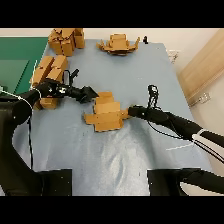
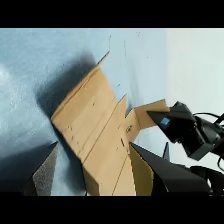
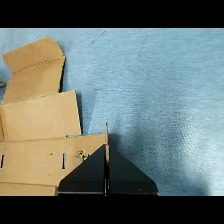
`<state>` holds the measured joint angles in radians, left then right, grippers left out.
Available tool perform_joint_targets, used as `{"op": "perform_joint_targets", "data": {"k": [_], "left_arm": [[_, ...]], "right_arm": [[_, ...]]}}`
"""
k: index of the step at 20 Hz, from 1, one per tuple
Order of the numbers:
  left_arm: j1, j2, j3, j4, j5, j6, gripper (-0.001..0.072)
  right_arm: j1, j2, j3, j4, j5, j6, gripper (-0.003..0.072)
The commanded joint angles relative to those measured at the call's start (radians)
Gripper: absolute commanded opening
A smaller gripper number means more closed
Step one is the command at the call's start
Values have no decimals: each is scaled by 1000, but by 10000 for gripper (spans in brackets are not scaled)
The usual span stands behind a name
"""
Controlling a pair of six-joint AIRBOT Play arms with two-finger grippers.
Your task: Fold the box.
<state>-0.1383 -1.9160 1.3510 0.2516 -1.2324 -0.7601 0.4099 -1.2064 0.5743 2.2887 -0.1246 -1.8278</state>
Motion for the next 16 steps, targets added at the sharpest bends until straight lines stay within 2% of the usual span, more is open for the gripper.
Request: {"op": "perform_joint_targets", "data": {"k": [1, 12, 13, 14, 15, 16], "left_arm": [[-5, -40, 35, -45, -18, -23, 687], [-5, -41, 38, -50, -140, -29, 687], [-5, -41, 38, -51, -139, -16, 655], [-5, -41, 38, -51, -137, -6, 477], [-5, -41, 38, -56, -135, 11, 401], [-5, -41, 38, -64, -128, 20, 400]], "right_arm": [[14, -2, 0, 2, 23, -13, 6], [14, -4, 0, 5, 56, -5, 6], [14, -4, 0, 5, 56, -5, 7], [14, -4, 0, 5, 55, -5, 7], [14, -4, 0, 5, 55, -5, 7], [14, -3, 0, 5, 53, -5, 6]]}}
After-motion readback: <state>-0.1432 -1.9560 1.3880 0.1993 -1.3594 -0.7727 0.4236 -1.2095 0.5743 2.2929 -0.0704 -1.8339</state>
